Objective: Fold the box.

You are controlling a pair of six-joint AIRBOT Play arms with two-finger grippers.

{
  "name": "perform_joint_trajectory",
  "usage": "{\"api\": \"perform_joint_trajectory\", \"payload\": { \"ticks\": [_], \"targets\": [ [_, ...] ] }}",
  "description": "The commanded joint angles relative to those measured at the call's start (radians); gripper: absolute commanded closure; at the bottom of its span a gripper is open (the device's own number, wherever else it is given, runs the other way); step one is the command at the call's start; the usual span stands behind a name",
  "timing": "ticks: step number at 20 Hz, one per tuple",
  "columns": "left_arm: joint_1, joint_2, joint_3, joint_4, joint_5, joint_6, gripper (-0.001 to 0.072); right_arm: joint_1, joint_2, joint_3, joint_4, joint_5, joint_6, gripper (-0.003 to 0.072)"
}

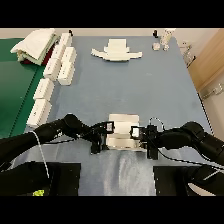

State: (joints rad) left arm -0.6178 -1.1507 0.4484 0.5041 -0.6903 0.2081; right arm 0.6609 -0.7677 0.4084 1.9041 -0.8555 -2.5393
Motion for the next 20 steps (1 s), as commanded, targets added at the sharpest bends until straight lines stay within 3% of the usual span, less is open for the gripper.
{"api": "perform_joint_trajectory", "payload": {
  "ticks": [1, 2, 8, 9, 10, 11, 12, 17, 19, 20],
  "targets": [
    [0.0, 0.0, 0.0, 0.0, 0.0, 0.0, 0.0198, 0.0, -0.002, -0.001, 0.016, 0.075, -0.021, 0.0587],
    [0.0, 0.0, 0.0, 0.0, 0.0, 0.0, 0.0198, 0.0, -0.002, -0.001, 0.032, 0.081, -0.021, 0.0674],
    [0.0, 0.0, 0.0, 0.0, 0.0, 0.0, 0.0199, 0.0, -0.05, -0.001, 0.16, 0.093, -0.099, 0.0655],
    [0.0, 0.0, 0.0, 0.0, 0.0, 0.0, 0.0199, 0.0, -0.061, -0.001, 0.169, 0.096, -0.099, 0.0519],
    [0.0, 0.0, 0.0, 0.0, 0.0, 0.0, 0.0199, 0.0, -0.073, -0.001, 0.172, 0.101, -0.098, 0.0315],
    [0.0, 0.0, 0.0, 0.0, 0.0, 0.0, 0.0199, 0.0, -0.076, -0.001, 0.171, 0.105, -0.098, 0.0165],
    [0.0, 0.0, 0.0, 0.0, 0.0, 0.0, 0.0198, -0.001, -0.076, 0.0, 0.166, 0.107, -0.098, 0.0084],
    [0.0, 0.0, 0.0, 0.0, 0.0, 0.0, 0.0198, -0.001, -0.07, 0.007, 0.143, 0.084, -0.01, 0.0099],
    [0.0, 0.0, 0.0, 0.0, 0.0, 0.0, 0.0199, -0.001, -0.06, 0.046, 0.047, -0.028, 0.197, 0.0208],
    [0.0, 0.0, 0.0, 0.0, 0.0, 0.0, 0.0199, -0.002, -0.051, 0.076, -0.037, -0.114, 0.323, 0.0301]
  ]
}}
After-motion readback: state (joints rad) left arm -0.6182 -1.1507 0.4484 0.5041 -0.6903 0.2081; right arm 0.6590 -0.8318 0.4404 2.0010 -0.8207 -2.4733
